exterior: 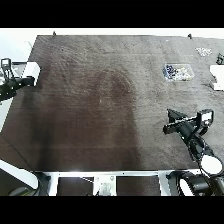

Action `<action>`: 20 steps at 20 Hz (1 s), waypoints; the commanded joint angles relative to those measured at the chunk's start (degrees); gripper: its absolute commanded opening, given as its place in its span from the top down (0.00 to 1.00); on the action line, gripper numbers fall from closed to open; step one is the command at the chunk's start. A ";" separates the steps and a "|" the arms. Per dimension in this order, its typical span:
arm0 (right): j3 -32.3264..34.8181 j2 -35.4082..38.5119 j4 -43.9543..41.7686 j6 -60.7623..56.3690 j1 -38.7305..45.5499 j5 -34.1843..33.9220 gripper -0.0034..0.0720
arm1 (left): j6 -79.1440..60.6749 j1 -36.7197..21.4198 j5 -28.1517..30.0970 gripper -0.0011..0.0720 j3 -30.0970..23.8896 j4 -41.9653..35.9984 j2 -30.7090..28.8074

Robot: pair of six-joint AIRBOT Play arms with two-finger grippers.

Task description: Fold the box and place the chain.

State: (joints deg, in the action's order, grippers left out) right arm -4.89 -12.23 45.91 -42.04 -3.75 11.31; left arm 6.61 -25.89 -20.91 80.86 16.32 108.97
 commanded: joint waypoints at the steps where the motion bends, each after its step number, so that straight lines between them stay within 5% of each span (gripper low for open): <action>1: 0.04 -0.04 0.00 0.02 0.02 -1.11 0.78 | -2.86 0.00 -1.60 0.00 -0.07 0.26 -0.09; 8: 0.04 -0.04 0.02 0.02 0.02 -4.52 0.40 | -2.49 -1.86 -3.58 0.00 0.11 7.96 -7.30; 11: 0.04 -0.04 0.02 0.02 0.02 -4.50 0.36 | -0.35 -4.44 -6.36 0.00 0.11 9.62 -12.28; 12: -0.02 -0.02 0.00 0.00 0.02 -4.52 0.48 | 1.40 -4.96 -8.44 0.02 0.11 9.62 -14.51; 13: -0.22 -0.02 0.00 0.00 0.00 -4.50 0.79 | 2.36 -5.03 -11.74 0.28 0.11 9.66 -17.07; 14: -0.70 -0.02 -0.07 -0.04 0.00 -4.52 0.95 | 2.08 -5.01 -17.05 0.66 0.11 9.62 -19.65; 15: -1.44 -0.02 -0.48 -1.42 0.00 -4.72 0.95 | 0.00 -5.01 -23.93 0.96 0.11 8.83 -22.40; 17: -3.19 -0.02 -0.46 -4.55 0.00 -4.92 0.95 | 0.59 -4.57 -31.93 0.97 0.02 7.06 -27.19; 20: -5.38 0.00 -0.44 -7.37 0.02 -4.90 0.95 | -0.70 -2.43 -29.99 0.97 -5.88 5.25 -39.36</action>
